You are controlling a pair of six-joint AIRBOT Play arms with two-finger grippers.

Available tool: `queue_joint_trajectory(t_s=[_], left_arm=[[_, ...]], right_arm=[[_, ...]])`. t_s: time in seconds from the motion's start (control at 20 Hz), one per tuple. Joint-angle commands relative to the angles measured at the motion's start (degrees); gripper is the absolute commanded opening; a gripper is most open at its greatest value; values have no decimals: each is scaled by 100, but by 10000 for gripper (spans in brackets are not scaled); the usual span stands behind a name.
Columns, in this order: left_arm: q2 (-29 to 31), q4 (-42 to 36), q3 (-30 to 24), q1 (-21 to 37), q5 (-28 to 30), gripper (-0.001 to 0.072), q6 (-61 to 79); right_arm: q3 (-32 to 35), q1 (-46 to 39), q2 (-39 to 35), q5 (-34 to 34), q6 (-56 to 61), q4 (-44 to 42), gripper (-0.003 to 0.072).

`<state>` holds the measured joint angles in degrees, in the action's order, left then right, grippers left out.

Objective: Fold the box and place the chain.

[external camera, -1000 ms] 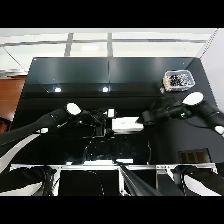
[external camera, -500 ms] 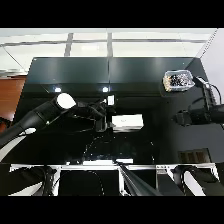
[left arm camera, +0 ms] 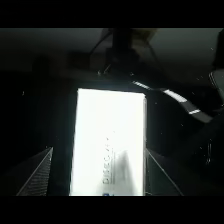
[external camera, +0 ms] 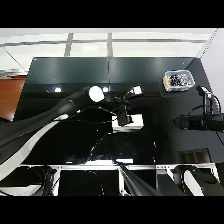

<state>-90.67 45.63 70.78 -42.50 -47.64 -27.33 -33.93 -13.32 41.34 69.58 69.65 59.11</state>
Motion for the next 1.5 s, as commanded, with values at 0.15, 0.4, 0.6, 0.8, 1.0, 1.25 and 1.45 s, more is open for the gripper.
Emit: queue_joint_trajectory(t_s=[0.15,0.4,0.6,0.8,1.0,1.25,1.45], left_arm=[[-549,667,608,-184,-654,712,-872],[-549,717,610,-238,-966,712,-870],[-549,1484,706,-525,-970,712,-911],[-605,2498,717,-876,-651,712,-1681],[-621,3040,772,-1001,-780,380,-2452],[-184,3530,1434,-693,-2081,284,-3244],[562,4216,2293,109,-2981,284,-4367]], right_arm=[[63,-11,-11,24,-87,-39,15],[63,-11,-11,20,-94,-37,15],[63,-13,-11,20,-92,-37,15],[63,-11,-11,20,-92,-39,15],[63,-11,-11,22,-90,-39,15],[63,-11,-11,24,-90,-42,15],[63,-11,-11,17,-90,-42,15]])
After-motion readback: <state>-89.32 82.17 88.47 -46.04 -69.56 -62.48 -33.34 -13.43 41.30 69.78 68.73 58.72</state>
